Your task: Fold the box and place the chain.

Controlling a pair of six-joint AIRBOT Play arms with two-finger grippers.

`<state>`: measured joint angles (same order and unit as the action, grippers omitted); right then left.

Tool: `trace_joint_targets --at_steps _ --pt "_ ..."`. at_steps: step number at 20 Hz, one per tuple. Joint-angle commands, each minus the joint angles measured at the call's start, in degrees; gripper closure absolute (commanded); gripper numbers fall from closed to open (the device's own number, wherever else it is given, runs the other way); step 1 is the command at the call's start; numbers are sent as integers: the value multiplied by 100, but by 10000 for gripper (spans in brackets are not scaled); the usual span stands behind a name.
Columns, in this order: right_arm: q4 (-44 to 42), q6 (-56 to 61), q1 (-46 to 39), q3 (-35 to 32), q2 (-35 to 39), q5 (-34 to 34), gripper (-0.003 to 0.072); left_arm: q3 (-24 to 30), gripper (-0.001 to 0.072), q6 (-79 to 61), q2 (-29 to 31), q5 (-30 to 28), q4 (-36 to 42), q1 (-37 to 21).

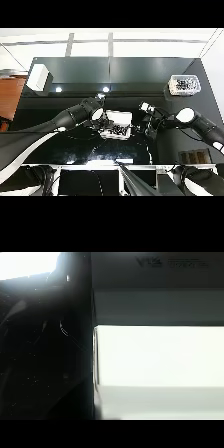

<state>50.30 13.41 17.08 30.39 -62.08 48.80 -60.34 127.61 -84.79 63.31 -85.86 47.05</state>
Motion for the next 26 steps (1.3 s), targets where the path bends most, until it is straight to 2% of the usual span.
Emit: trace_joint_targets --at_steps 1,2,4,5,6,7,26 --pt "-52 -339 413 -24 -170 -256 46 2 679 -2 -4 -2 -4 -4" --pt "-52 -337 525 -42 -170 -455 77 2 679 -2 -4 -2 -4 -4" --pt "-52 -337 627 -44 -177 -734 82 2 678 -2 -4 0 -4 -4" --pt "-55 -337 625 -44 -177 -776 138 2 678 -2 -4 2 -2 -4" --pt "-20 -337 625 -44 -179 -776 331 2 678 -2 -4 0 -2 -4" --pt "-15 -337 625 -48 -179 -774 344 2 679 -2 -4 0 -2 -4" --pt "-9 -339 625 -52 -391 -1029 346 2 678 -2 -4 -2 -4 -4"
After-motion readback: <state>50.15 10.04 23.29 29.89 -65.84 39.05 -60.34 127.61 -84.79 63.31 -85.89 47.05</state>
